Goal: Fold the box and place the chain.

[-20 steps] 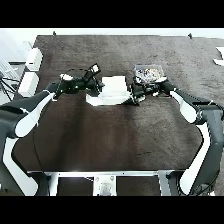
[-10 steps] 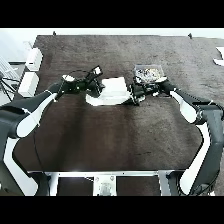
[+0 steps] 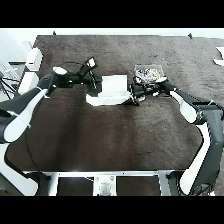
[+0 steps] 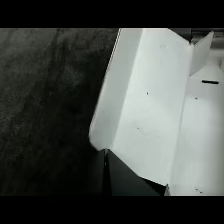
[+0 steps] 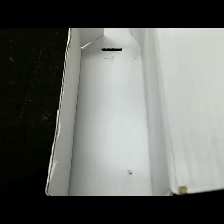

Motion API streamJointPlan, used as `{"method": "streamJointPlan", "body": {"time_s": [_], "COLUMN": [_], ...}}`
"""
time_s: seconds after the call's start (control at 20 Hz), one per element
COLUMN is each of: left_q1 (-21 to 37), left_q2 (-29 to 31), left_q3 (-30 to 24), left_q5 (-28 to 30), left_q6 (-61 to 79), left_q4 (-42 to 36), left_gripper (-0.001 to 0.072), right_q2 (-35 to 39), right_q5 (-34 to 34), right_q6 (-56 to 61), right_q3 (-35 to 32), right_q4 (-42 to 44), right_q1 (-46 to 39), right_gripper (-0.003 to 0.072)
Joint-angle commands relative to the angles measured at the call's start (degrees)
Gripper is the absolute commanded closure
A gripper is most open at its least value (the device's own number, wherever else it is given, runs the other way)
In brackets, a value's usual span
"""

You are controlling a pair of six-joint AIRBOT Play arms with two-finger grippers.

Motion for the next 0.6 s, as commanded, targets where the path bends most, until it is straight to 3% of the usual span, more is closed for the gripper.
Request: {"method": "streamJointPlan", "body": {"time_s": [0.0, 0.05, 0.15, 0.25, 0.55], "left_q1": [3.1, 3.3, 2.9, 1.8, -3.8], "left_q2": [3.0, 3.0, 2.9, 2.5, 1.1], "left_q3": [0.4, 0.4, 0.3, 0.1, -1.7], "left_q5": [-11.4, -14.4, -18.9, -19.5, -8.5], "left_q6": [-6.4, -8.6, -12.4, -15.8, -15.8], "left_q4": [6.8, 9.9, 17.6, 23.4, 25.9], "left_gripper": [0.0194, -0.0009, 0.0014, 0.0014, 0.0014], "right_q2": [0.0, 0.0, 0.0, 0.0, 0.0], "right_q5": [0.0, 0.0, 0.0, 0.0, 0.0], "right_q6": [0.0, 0.0, 0.0, 0.0, 0.0], "right_q3": [0.0, 0.0, 0.0, 0.0, 0.0], "right_q4": [0.0, 0.0, 0.0, 0.0, 0.0], "right_q1": [0.0, 0.0, 0.0, 0.0, 0.0], "right_gripper": [0.0101, 0.0102, 0.0101, 0.0101, 0.0101]}}
